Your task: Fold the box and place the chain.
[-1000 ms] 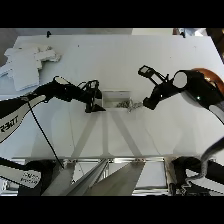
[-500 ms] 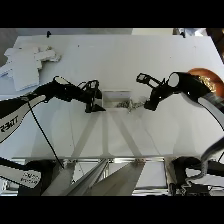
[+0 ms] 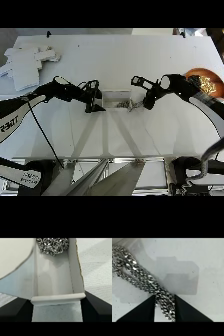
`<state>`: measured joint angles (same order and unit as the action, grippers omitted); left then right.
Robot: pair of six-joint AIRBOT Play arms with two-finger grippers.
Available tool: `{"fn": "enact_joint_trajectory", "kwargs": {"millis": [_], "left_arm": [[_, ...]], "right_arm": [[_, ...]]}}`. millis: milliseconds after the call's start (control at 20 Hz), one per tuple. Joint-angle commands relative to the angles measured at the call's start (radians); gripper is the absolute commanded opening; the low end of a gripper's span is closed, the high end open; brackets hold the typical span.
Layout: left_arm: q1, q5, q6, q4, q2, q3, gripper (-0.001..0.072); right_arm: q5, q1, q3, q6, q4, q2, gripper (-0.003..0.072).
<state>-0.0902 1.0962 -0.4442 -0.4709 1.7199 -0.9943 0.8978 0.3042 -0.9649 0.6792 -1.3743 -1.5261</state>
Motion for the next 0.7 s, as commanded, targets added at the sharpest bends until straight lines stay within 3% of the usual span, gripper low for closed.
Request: {"fn": "enact_joint_trajectory", "kwargs": {"millis": [0, 100, 350, 650], "left_arm": [[0.001, 0.000, 0.000, 0.000, -0.001, -0.001, 0.0280], [0.001, 0.000, 0.000, 0.000, -0.001, -0.001, 0.0280], [0.001, 0.000, 0.000, 0.000, -0.001, -0.001, 0.0280], [0.001, 0.000, 0.000, 0.000, -0.001, -0.001, 0.0280]], "right_arm": [[0.010, 0.008, 0.002, 0.112, -0.033, -0.010, 0.0142], [0.037, 0.008, 0.002, 0.137, -0.032, 0.000, 0.0017], [0.113, 0.029, 0.002, 0.137, -0.004, 0.081, 0.0009], [0.041, 0.073, 0.001, 0.135, 0.290, 0.201, 0.0009]]}}
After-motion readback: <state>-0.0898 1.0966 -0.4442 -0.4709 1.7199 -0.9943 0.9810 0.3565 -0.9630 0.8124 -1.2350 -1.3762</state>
